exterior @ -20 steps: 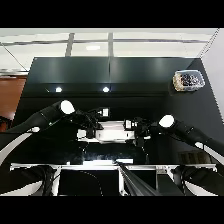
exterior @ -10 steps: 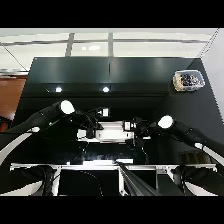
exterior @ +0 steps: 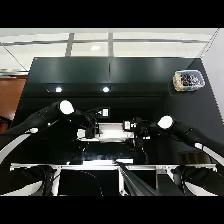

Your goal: Fold the box and place the chain.

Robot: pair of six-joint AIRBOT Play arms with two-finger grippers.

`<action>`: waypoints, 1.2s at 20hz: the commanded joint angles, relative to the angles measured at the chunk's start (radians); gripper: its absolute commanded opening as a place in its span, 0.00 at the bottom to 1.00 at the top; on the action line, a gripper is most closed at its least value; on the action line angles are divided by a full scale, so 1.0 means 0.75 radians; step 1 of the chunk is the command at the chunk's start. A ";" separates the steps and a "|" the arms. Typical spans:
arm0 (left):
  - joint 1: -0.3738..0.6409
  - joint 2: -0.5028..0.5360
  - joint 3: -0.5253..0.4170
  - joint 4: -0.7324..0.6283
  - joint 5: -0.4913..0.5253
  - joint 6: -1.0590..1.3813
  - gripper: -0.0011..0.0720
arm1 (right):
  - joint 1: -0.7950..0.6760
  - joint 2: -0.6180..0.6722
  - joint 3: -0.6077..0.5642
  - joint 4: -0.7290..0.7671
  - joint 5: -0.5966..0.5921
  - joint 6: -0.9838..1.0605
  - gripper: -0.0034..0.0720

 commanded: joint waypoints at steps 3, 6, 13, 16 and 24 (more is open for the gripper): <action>0.002 0.161 0.033 0.403 -0.140 -0.427 0.74 | 0.001 -0.001 -0.001 0.001 -0.006 0.003 0.32; 0.002 0.328 0.033 0.645 -0.280 -0.824 0.55 | 0.001 -0.001 -0.001 0.001 -0.006 0.003 0.32; 0.001 0.521 -0.026 0.098 -0.433 -1.139 0.05 | 0.001 -0.001 -0.001 0.001 -0.006 0.003 0.32; 0.001 0.481 -0.114 -0.235 -0.080 -1.137 0.05 | 0.001 -0.001 -0.001 0.001 -0.006 0.003 0.32; 0.001 0.117 -0.117 -0.235 0.406 -1.138 0.05 | 0.001 -0.001 -0.001 0.001 -0.006 0.003 0.32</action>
